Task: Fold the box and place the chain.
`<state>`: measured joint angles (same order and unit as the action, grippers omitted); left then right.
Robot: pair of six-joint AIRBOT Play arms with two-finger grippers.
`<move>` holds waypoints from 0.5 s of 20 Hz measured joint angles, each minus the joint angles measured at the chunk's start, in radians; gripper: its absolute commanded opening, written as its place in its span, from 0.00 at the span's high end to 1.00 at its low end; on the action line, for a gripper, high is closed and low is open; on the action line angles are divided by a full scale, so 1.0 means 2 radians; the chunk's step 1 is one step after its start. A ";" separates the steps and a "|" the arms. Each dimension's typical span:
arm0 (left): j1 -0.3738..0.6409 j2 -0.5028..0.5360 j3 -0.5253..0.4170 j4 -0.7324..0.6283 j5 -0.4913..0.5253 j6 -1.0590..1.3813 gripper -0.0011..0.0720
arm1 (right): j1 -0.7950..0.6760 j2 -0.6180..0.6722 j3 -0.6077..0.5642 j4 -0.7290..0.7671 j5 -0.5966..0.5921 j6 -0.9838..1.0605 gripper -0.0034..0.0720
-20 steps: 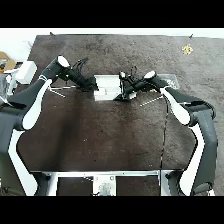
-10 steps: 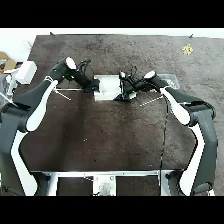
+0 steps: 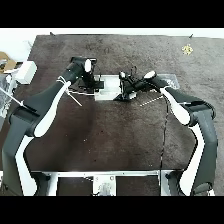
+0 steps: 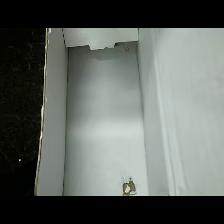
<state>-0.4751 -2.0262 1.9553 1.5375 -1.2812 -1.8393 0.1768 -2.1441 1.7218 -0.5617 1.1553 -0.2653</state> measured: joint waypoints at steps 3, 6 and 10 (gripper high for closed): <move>-0.015 -0.001 0.004 0.040 -0.005 -0.041 0.51 | 0.000 0.000 0.000 0.000 0.000 0.000 0.36; -0.025 -0.008 0.006 0.063 -0.006 -0.072 0.51 | 0.000 0.000 0.000 0.000 0.000 0.000 0.36; -0.031 -0.019 0.006 0.072 -0.009 -0.092 0.52 | 0.000 0.000 0.000 0.000 0.000 0.000 0.36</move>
